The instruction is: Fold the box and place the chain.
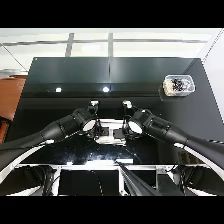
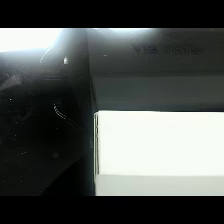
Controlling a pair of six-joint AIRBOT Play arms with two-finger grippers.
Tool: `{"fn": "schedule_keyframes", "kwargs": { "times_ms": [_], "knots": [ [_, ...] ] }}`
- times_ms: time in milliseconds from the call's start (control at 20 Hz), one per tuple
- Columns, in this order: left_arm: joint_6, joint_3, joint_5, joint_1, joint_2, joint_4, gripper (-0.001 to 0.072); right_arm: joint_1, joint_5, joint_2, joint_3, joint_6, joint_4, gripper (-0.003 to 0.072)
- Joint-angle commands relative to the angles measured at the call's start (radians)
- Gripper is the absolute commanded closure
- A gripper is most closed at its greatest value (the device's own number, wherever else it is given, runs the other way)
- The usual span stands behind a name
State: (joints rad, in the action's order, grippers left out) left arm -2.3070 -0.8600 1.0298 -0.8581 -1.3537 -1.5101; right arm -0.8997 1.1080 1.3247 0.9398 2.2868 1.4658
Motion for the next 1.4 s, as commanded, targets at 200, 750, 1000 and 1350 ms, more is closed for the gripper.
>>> {"fn": "schedule_keyframes", "kwargs": {
  "times_ms": [200,750,1000,1350],
  "knots": [
    [0.000,0.000,0.000,0.000,0.000,0.000,0.0677,-0.009,0.015,0.040,0.021,0.064,0.005,0.0487],
    [0.000,0.000,0.000,0.000,0.000,0.000,0.0677,-0.008,-0.017,0.098,0.036,0.100,0.010,0.0487],
    [0.000,0.000,-0.001,0.000,0.000,0.000,0.0677,-0.006,-0.012,0.101,0.045,0.101,0.037,0.0487],
    [0.000,0.000,0.000,0.000,0.000,0.001,0.0677,-0.006,-0.016,0.105,0.045,0.101,0.069,0.0487]
  ]
}}
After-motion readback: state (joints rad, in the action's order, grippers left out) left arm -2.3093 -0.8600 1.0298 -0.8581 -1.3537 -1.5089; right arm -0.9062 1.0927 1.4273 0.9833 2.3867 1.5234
